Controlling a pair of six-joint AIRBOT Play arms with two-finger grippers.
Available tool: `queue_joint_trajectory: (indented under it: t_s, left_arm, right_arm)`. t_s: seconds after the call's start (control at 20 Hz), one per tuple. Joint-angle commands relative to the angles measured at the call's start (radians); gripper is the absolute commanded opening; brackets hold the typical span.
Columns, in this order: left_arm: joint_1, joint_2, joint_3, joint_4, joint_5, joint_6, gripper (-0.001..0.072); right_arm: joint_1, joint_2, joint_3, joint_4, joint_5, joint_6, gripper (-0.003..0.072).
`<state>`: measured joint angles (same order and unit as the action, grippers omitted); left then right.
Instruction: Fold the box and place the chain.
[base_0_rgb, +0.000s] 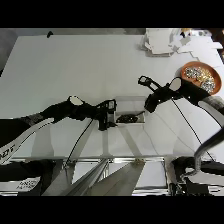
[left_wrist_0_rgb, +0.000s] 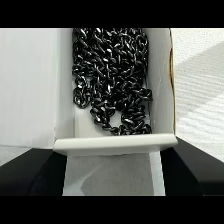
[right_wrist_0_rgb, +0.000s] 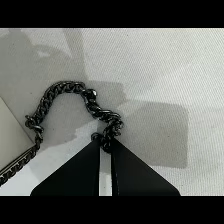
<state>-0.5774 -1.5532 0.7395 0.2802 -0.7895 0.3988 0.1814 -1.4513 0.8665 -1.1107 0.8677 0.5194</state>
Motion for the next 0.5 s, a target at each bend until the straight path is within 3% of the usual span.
queue_joint_trajectory:
  t_s: [0.0,0.2,0.35,0.45]
  left_arm:
    - [0.0,0.0,0.0,0.0,0.0,0.0,0.0209]
    - [0.0,0.0,0.0,0.0,0.0,0.0,0.0208]
    - [0.0,0.0,0.0,0.0,0.0,0.0,0.0209]
    - [0.0,0.0,0.0,0.0,0.0,0.0,0.0208]
  right_arm:
    - [0.003,0.001,0.0,0.008,0.011,0.005,0.0019]
    - [0.002,0.057,0.0,-0.089,0.025,0.063,0.0018]
    - [-0.003,0.191,0.0,-0.2,0.058,0.079,0.0018]
    - [-0.003,0.299,0.0,-0.198,0.087,0.079,0.0018]
